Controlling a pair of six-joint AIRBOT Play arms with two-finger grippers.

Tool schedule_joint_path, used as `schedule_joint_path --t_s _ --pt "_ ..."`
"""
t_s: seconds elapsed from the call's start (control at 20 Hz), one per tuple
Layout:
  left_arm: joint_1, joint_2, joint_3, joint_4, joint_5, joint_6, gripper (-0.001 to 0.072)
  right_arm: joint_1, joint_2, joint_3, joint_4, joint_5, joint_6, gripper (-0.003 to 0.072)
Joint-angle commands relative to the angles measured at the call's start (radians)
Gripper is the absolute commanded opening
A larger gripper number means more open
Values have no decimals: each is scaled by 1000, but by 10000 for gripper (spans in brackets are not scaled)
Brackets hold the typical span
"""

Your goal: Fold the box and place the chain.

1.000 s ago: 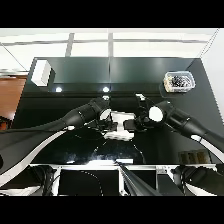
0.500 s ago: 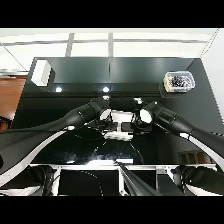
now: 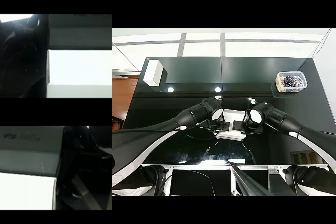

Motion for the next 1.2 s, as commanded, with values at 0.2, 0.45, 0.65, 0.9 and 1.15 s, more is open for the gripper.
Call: schedule_joint_path --t_s 0.2,0.45,0.65,0.9,1.15 --pt "1 0 0 -1 0 -1 28 1 -3 1 14 -12 26 211" --pt "1 0 0 -1 0 -1 28 1 -3 1 9 -11 26 7" --pt "1 0 0 -1 0 -1 28 0 23 1 -27 -8 26 279" --pt "1 0 0 -1 -1 -2 28 -1 154 1 -80 37 -30 288" --pt "1 0 0 0 0 -2 28 -19 406 1 -133 161 -129 286"
